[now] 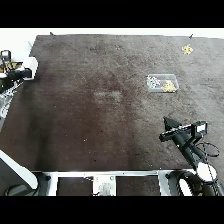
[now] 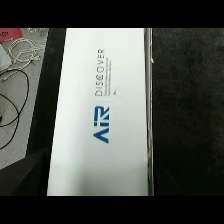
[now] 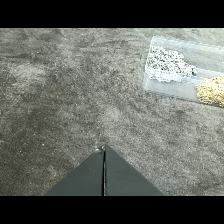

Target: Fold the box and place the chain.

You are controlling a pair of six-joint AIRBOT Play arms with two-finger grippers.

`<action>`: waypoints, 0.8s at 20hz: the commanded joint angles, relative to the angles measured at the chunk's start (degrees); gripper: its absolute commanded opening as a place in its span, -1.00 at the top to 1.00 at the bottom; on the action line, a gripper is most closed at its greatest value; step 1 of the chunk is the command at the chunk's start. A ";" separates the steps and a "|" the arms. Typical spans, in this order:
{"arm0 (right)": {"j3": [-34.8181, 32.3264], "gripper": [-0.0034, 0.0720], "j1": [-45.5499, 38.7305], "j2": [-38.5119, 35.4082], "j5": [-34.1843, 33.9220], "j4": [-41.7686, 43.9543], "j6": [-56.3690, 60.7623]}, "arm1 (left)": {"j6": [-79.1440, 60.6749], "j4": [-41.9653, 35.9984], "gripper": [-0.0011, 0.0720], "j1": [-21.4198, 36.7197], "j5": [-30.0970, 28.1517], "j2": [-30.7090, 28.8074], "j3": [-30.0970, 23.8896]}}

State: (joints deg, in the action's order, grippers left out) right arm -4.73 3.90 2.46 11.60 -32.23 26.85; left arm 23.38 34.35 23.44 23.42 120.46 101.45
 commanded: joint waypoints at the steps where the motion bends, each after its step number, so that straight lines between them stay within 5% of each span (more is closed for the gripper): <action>1: -0.02 0.90 -0.04 0.04 0.04 0.04 0.00 | 0.26 -0.02 -0.99 0.00 6.99 -0.15 5.33; 5: -0.02 0.90 -0.04 0.04 0.02 0.04 0.00 | 6.40 -0.02 -0.99 0.00 16.44 -0.17 16.79; 9: -0.02 0.90 -0.04 0.04 0.00 0.04 0.00 | 9.29 -0.07 -0.93 0.00 12.00 -7.82 18.12; 12: -0.02 0.90 -0.04 0.04 0.00 0.04 0.00 | 11.34 -0.07 0.43 0.00 13.51 -15.41 18.08; 13: -0.02 0.90 -0.04 0.04 -0.02 0.04 -0.02 | 13.77 -0.09 0.71 0.00 14.45 -18.14 17.42; 16: -0.02 0.90 -0.04 0.04 -0.04 0.02 -0.02 | 20.50 -3.41 0.95 -0.13 13.16 -27.10 11.63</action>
State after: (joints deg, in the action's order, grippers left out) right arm -4.73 3.88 2.46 11.60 -32.18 26.83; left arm 38.28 33.30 23.42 36.99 100.57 116.27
